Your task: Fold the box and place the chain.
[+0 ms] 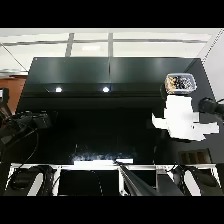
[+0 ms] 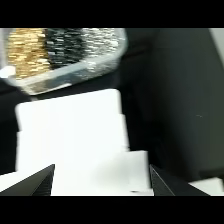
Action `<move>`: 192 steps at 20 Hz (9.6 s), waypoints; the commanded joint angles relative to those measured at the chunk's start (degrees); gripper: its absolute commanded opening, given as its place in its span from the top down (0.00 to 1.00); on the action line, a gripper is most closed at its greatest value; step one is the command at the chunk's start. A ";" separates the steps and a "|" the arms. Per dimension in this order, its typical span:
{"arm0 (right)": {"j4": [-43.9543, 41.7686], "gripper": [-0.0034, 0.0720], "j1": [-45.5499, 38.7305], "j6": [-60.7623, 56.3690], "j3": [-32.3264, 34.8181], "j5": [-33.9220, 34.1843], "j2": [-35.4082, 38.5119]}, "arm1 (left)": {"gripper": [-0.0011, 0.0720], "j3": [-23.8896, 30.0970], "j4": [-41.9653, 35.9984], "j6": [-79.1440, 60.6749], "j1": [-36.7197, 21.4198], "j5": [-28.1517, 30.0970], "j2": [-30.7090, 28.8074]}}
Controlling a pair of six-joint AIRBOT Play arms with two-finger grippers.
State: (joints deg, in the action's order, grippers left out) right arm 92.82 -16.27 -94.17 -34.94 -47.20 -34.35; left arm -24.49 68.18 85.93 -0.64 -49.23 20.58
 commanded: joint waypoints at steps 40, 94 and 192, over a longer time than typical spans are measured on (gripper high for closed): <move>-29.35 0.92 -40.33 44.76 -27.67 -43.32 -55.56 | 0.03 -3.19 -2.93 0.68 0.35 -2.32 12.81; -48.65 0.92 41.40 25.59 14.49 8.70 -11.76 | 0.03 -8.96 -46.60 -51.89 10.36 -11.43 56.37; -41.40 0.00 52.00 87.34 12.35 4.87 -18.84 | 0.94 -7.80 -37.11 -103.30 23.82 4.17 50.18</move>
State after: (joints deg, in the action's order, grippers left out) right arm 51.48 33.19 -7.62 -22.85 -46.98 -52.29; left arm -32.25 31.03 -17.39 23.22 -45.08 70.72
